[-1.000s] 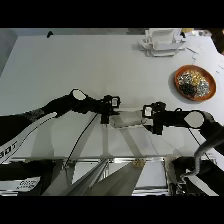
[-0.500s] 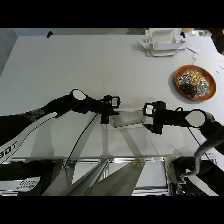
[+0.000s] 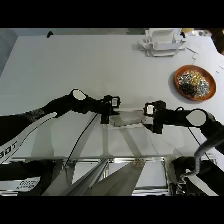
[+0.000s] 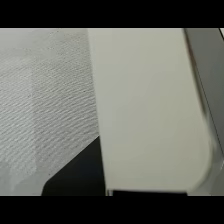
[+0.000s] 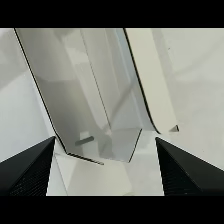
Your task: Fold the box and place the chain.
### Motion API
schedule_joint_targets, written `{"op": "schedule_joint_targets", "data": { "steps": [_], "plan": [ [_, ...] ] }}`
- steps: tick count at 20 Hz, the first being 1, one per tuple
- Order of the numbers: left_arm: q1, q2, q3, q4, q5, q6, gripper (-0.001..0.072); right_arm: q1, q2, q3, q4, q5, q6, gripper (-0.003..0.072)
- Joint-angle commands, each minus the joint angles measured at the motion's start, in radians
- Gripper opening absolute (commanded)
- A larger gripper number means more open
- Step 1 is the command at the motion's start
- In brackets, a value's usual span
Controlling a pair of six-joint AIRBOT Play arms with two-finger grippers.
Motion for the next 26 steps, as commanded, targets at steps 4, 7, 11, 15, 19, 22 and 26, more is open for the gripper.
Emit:
{"op": "schedule_joint_targets", "data": {
  "steps": [4,7,11,15,19,22,26],
  "plan": [
    [-0.001,0.0,0.0,0.0,0.0,0.0,0.0011,-0.018,-0.047,0.0,0.053,0.02,-0.085,0.0702],
    [-0.001,0.0,0.0,0.0,0.0,0.0,0.0011,-0.032,-0.091,0.0,0.077,0.023,-0.117,0.0702],
    [-0.001,0.0,0.0,0.0,0.0,0.0,0.0011,-0.037,-0.144,0.001,0.163,0.064,-0.239,0.0697],
    [-0.001,0.0,0.0,0.0,0.0,0.0,0.0012,-0.037,-0.197,0.0,0.18,0.065,-0.259,0.0679],
    [-0.001,0.0,0.0,0.0,0.0,0.0,0.0012,-0.037,-0.254,0.0,0.201,0.054,-0.308,0.0644],
    [-0.001,0.0,0.0,0.0,0.0,0.0,0.0011,-0.039,-0.282,0.001,0.272,0.045,-0.365,0.0593],
    [-0.001,0.0,0.0,0.0,0.0,0.0,0.0012,-0.076,-0.323,0.001,0.276,0.048,-0.388,0.058]
  ]
}}
